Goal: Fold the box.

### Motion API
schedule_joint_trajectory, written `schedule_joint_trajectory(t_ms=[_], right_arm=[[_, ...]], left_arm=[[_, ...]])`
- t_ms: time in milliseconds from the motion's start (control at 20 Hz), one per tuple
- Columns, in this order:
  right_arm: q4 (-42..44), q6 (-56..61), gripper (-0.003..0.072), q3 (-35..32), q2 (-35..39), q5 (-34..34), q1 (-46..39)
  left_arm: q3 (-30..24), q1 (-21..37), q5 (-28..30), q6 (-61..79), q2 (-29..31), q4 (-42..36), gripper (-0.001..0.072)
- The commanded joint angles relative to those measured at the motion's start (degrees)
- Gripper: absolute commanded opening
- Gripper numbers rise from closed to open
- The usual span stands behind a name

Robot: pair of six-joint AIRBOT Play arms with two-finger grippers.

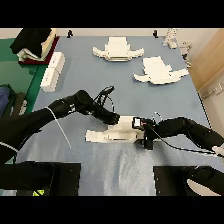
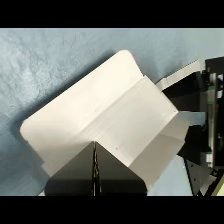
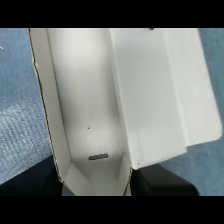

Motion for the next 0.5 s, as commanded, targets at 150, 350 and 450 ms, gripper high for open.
schedule_joint_trajectory(t_ms=[150,350,450], right_arm=[[0.00,0.00,0.0407,-0.04,0.00,0.02,0.02],[0.00,0.00,0.0407,-0.04,0.00,0.00,0.02],[0.02,0.00,0.0407,-0.04,0.00,0.00,0.02]], left_arm=[[5.73,0.13,-5.99,0.46,3.67,4.98,0.0016],[5.90,0.11,-8.87,0.46,14.82,16.59,0.0015],[4.94,0.07,-12.57,0.59,20.50,21.24,0.0015]])
